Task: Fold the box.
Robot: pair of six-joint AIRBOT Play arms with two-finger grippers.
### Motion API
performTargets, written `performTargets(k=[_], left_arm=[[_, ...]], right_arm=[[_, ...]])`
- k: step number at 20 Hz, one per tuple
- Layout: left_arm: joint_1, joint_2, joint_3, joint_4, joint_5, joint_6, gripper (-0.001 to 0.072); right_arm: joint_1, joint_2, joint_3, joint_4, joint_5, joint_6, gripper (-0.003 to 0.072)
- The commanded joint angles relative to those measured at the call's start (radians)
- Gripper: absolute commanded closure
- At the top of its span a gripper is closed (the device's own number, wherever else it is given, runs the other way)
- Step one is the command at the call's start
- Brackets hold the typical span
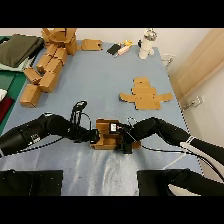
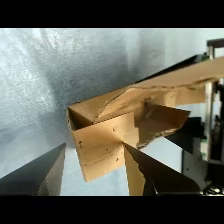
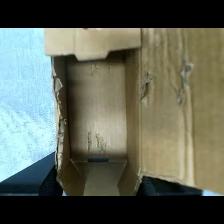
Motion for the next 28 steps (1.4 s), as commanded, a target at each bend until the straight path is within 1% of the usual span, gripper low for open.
performTargets(k=[1, 2, 4, 8, 13, 17, 19, 22, 23, 24, 25, 26, 28], left_arm=[[-0.108, -0.07, 0.096, 0.324, -0.078, -0.406, 0.0152], [-0.136, -0.094, 0.126, 0.383, -0.109, -0.467, 0.0152], [-0.174, -0.144, 0.171, 0.454, -0.173, -0.535, 0.018], [-0.211, -0.214, 0.209, 0.464, -0.183, -0.563, 0.018], [-0.211, -0.255, 0.254, 0.47, -0.193, -0.582, 0.0181], [-0.237, -0.32, 0.309, 0.475, -0.241, -0.568, 0.018], [-0.241, -0.346, 0.322, 0.477, -0.25, -0.56, 0.0181], [-0.241, -0.355, 0.327, 0.484, -0.261, -0.56, 0.019], [-0.241, -0.355, 0.327, 0.488, -0.272, -0.562, 0.023], [-0.241, -0.355, 0.327, 0.492, -0.275, -0.56, 0.0492], [-0.241, -0.355, 0.327, 0.494, -0.267, -0.56, 0.0623], [-0.241, -0.355, 0.327, 0.496, -0.261, -0.56, 0.0698], [-0.241, -0.355, 0.328, 0.497, -0.246, -0.56, 0.0697]], right_arm=[[0.0, 0.0, 0.0, 0.0, 0.0, 0.0, 0.0166], [0.0, 0.0, 0.0, 0.0, 0.0, 0.0, 0.0166], [0.0, 0.0, 0.0, 0.0, 0.0, 0.0, 0.0166], [0.0, 0.0, 0.0, 0.0, 0.0, 0.0, 0.0167], [0.0, 0.0, 0.0, 0.0, 0.0, 0.0, 0.0166], [0.0, 0.0, 0.0, 0.0, 0.0, 0.0, 0.0166], [0.0, 0.0, 0.0, 0.0, 0.0, 0.0, 0.0166], [0.0, 0.0, 0.0, 0.0, 0.0, 0.0, 0.0166], [0.0, 0.0, 0.0, 0.0, 0.0, 0.0, 0.0167], [0.0, 0.0, 0.0, 0.0, 0.0, 0.0, 0.0166], [0.0, 0.0, 0.0, 0.0, 0.0, 0.0, 0.0166], [0.0, 0.0, 0.0, 0.0, 0.0, 0.0, 0.0166], [0.0, 0.0, 0.0, 0.0, 0.0, 0.0, 0.0166]])
